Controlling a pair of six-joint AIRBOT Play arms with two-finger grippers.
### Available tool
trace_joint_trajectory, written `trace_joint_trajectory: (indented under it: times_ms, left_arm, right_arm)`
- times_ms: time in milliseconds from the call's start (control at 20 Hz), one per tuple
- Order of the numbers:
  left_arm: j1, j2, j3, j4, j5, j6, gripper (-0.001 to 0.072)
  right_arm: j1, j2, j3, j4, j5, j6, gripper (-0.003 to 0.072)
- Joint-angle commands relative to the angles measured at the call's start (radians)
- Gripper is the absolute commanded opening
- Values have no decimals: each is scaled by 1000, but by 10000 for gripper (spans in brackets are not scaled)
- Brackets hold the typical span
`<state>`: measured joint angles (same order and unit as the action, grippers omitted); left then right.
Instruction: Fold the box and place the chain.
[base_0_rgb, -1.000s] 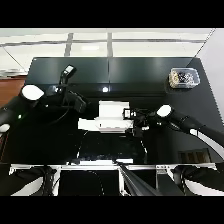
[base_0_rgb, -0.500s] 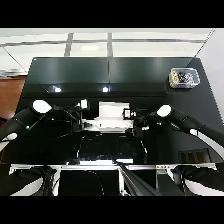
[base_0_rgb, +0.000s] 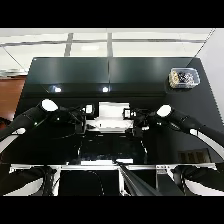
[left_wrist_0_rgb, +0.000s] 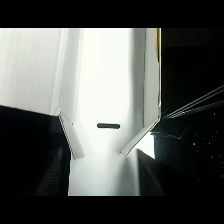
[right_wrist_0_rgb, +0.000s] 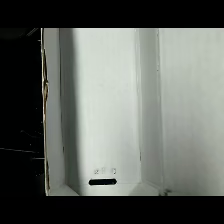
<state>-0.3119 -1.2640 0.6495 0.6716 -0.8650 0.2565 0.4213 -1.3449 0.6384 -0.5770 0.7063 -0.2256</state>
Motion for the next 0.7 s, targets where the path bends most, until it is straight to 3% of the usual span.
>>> trace_joint_trajectory:
  times_ms: [0, 100, 250, 450, 650]
  left_arm:
    - [-8, -3, 3, -55, -11, 10, 460]
    - [-19, -3, 4, -55, -23, 9, 425]
    - [-24, -3, 8, -55, -32, 9, 220]
    - [-35, -13, 8, -75, -29, 9, 218]
    - [-103, -66, 15, -147, 62, 9, 218]
  right_arm:
    - [0, 0, -1, 0, 0, 0, 430]
    - [0, 0, -1, 0, 0, 0, 430]
    - [0, 0, -1, 0, 0, 0, 430]
    - [0, 0, -1, 0, 0, 0, 430]
    - [0, 0, -1, 0, 0, 0, 430]
